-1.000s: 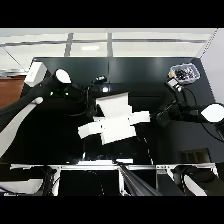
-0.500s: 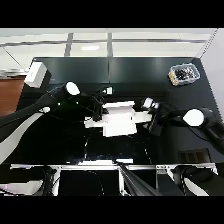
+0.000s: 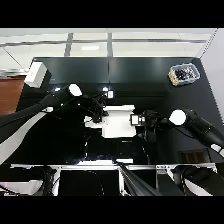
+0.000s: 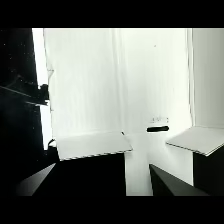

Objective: Fold the box and place the chain.

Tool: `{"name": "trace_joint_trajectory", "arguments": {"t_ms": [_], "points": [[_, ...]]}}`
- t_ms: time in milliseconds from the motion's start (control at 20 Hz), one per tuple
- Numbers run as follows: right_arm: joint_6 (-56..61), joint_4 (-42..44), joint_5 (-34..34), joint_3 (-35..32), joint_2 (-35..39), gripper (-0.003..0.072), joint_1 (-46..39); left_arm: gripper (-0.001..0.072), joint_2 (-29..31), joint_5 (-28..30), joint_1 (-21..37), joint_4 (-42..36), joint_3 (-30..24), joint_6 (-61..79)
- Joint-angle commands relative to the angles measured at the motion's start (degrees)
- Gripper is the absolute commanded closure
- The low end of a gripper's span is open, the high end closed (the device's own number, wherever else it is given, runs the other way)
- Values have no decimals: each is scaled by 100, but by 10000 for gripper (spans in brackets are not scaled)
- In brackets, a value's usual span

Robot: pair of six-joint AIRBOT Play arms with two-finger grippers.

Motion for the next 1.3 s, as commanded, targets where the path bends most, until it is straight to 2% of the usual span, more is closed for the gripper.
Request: {"name": "trace_joint_trajectory", "arguments": {"t_ms": [0, 250, 550, 900, 1050, 1250], "points": [[-188, 9, 149, 0, -39, -8, 92, 683, -39, -31, -2, 0, 7, 122], [-190, -22, 85, -2, -66, -8, 439, 683, -39, -50, -2, 0, 7, 122], [-334, 297, -411, -2, -474, -8, 442, 683, -39, -50, -2, -2, 7, 122], [-466, 374, -586, 0, -706, -8, 442, 683, -42, -48, -2, 0, 7, 122], [-385, 372, -706, 2, -608, -8, 439, 683, -42, -50, -2, 0, 7, 122], [142, 175, -1075, 2, -28, -8, 424, 683, -42, -46, -2, 0, 7, 125]]}}
